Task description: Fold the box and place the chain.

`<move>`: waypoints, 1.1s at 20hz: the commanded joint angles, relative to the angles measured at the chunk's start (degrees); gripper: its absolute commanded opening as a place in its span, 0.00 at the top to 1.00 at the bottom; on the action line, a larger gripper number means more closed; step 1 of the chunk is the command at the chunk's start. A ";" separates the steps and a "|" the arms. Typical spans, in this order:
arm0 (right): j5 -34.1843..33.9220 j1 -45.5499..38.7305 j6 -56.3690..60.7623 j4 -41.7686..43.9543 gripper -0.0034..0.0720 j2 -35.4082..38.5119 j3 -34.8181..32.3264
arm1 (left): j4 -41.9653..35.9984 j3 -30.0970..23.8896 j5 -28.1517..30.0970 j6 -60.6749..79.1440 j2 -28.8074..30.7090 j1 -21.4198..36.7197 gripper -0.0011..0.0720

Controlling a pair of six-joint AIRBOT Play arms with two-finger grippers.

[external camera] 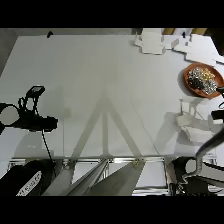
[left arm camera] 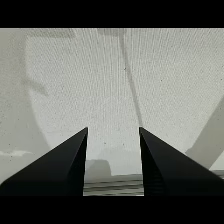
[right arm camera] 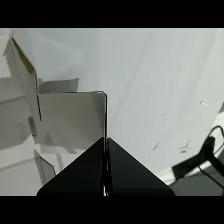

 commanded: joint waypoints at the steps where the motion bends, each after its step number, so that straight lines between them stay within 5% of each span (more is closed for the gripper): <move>1: 0.22 4.87 -2.89 13.97 0.93 5.42 0.04 | 0.02 -0.04 0.02 0.02 0.04 0.04 0.49; 5: -1.38 12.70 -7.87 31.65 0.93 13.79 -2.56 | 0.02 -0.04 0.02 0.02 0.02 0.04 0.49; 10: -15.10 23.04 -12.46 52.30 0.93 28.65 -18.25 | 0.02 -0.04 0.04 0.04 0.04 0.04 0.49; 16: -26.01 37.62 -6.86 53.77 0.93 42.64 -29.83 | -0.07 -0.04 4.15 0.04 -0.04 0.04 0.49; 22: -25.24 40.06 -6.12 53.51 0.93 43.04 -30.32 | -6.62 -0.04 16.50 2.01 -0.20 0.02 0.53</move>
